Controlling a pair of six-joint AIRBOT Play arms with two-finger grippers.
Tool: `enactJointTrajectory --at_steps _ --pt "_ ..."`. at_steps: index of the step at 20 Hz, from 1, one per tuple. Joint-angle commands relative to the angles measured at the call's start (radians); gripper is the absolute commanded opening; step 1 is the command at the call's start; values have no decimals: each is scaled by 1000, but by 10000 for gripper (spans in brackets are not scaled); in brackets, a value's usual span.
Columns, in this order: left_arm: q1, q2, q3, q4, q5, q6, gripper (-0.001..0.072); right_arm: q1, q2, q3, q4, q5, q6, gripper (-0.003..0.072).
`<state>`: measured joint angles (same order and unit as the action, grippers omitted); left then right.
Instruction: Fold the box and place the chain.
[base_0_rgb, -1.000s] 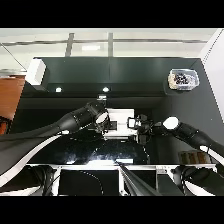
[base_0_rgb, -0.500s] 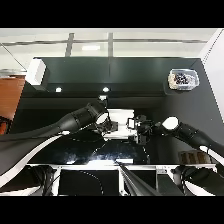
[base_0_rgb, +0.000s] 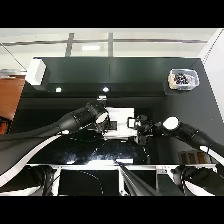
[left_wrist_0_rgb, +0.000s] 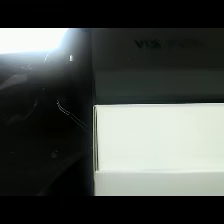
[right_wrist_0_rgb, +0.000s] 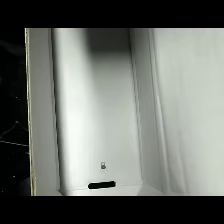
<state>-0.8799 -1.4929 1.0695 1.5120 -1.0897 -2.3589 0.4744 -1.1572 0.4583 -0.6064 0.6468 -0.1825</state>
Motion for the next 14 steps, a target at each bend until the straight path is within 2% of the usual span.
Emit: enactJointTrajectory --at_steps 1,4,6,8,12,14 --pt "4 0 1 6 -23 -1 27 -1 28 1 -91 15 144 720" --pt "4 0 0 6 -22 -2 27 -3 107 1 -254 56 307 720" --pt "4 0 0 6 -19 -2 27 -20 156 1 -319 116 344 720" --pt "4 0 0 6 -19 -2 27 -32 168 0 -341 167 343 720" --pt "4 0 0 -2 -19 -1 28 -29 166 0 -299 139 241 720" --pt "4 0 0 0 -18 -2 28 -29 161 0 -299 128 233 567"
